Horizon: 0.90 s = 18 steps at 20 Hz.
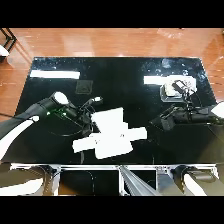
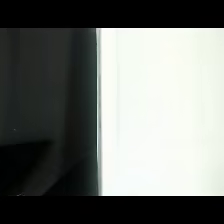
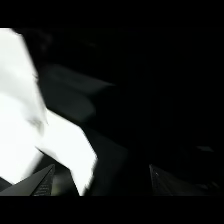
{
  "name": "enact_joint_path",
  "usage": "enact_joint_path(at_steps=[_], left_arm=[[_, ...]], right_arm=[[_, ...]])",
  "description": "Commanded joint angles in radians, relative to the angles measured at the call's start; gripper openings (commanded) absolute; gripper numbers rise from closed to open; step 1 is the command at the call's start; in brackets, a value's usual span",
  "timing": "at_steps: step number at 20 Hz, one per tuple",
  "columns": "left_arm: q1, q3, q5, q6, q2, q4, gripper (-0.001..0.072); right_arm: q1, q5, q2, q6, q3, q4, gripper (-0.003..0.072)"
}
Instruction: Fold the box and place the chain.
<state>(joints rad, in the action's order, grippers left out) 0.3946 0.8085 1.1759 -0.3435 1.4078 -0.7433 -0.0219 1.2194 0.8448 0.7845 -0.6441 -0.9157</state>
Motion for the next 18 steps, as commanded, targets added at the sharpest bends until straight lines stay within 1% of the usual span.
enact_joint_path(at_steps=[1, 3, 4, 6, 7, 8, 9, 11, 13, 15, 16, 17, 18], left_arm=[[0.115, 0.004, -0.149, 0.000, -0.122, -0.109, 0.0018], [0.161, -0.011, -0.208, 0.027, -0.201, -0.084, 0.0018], [0.175, -0.042, -0.263, 0.081, -0.240, -0.084, 0.0019], [0.172, -0.116, -0.375, 0.148, -0.270, -0.053, 0.0021], [0.168, -0.144, -0.392, 0.194, -0.267, -0.028, 0.0022], [0.164, -0.169, -0.393, 0.236, -0.258, -0.021, 0.0023], [0.163, -0.186, -0.393, 0.272, -0.247, -0.049, 0.0026], [0.163, -0.190, -0.368, 0.285, -0.225, -0.164, 0.0024], [0.163, -0.191, -0.356, 0.265, -0.219, -0.156, 0.0023], [0.163, -0.191, -0.372, 0.336, -0.209, -0.109, 0.0023], [0.163, -0.191, -0.383, 0.364, -0.203, -0.087, 0.0023], [0.163, -0.191, -0.393, 0.367, -0.197, -0.070, 0.0023], [0.163, -0.191, -0.394, 0.366, -0.190, -0.062, 0.0023]], right_arm=[[-0.034, 0.084, -0.004, -0.035, -0.030, -0.103, 0.0692], [-0.034, 0.078, -0.004, -0.038, -0.030, -0.106, 0.0692], [-0.034, 0.079, -0.004, -0.037, -0.030, -0.106, 0.0692], [-0.034, 0.078, -0.004, -0.037, -0.030, -0.105, 0.0692], [-0.034, 0.072, -0.004, -0.038, -0.030, -0.106, 0.0692], [-0.034, 0.064, -0.004, -0.043, -0.030, -0.106, 0.0692], [-0.034, 0.052, -0.004, -0.053, -0.030, -0.106, 0.0692], [-0.034, 0.014, -0.004, -0.056, -0.030, -0.101, 0.0692], [-0.034, -0.021, -0.004, -0.056, -0.030, -0.095, 0.0692], [-0.034, -0.080, -0.004, -0.052, -0.030, -0.073, 0.0692], [-0.034, -0.100, -0.004, -0.010, -0.030, -0.042, 0.0692], [-0.034, -0.106, -0.003, 0.004, -0.029, -0.006, 0.0692], [-0.032, -0.103, -0.002, -0.038, -0.026, 0.012, 0.0692]])
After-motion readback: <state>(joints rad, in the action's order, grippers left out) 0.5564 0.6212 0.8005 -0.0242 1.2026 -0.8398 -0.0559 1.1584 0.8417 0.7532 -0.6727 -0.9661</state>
